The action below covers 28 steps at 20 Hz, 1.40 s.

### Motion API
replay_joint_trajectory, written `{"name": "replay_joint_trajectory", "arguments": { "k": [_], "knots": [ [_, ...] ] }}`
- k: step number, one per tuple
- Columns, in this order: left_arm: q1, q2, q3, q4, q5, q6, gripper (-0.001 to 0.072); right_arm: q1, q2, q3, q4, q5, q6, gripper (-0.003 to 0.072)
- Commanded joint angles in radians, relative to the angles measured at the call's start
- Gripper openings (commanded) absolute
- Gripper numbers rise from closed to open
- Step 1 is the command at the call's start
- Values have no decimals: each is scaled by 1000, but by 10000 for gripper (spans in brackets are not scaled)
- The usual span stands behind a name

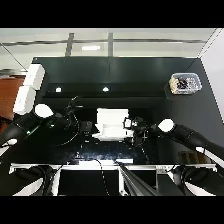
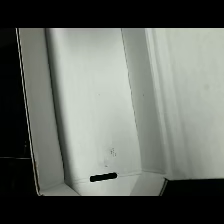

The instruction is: Fold the box and place the chain.

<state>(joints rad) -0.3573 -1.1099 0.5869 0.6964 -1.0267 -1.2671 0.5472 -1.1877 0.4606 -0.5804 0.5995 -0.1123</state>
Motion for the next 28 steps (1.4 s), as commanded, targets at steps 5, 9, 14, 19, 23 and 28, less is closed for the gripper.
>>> {"name": "replay_joint_trajectory", "arguments": {
  "k": [5,9,14,19,23,28],
  "knots": [
    [-121,1,53,161,82,-241,461,0,0,0,0,0,0,379],
    [-175,1,53,226,144,-343,462,0,0,0,0,0,0,379],
    [-237,1,53,272,208,-442,461,0,0,0,0,0,0,379],
    [-243,1,53,272,203,-466,444,0,0,0,0,0,0,380],
    [-248,1,53,273,204,-476,410,0,0,0,0,0,0,379],
    [-316,-3,90,479,201,-650,410,0,0,0,0,0,0,379]
  ]
}}
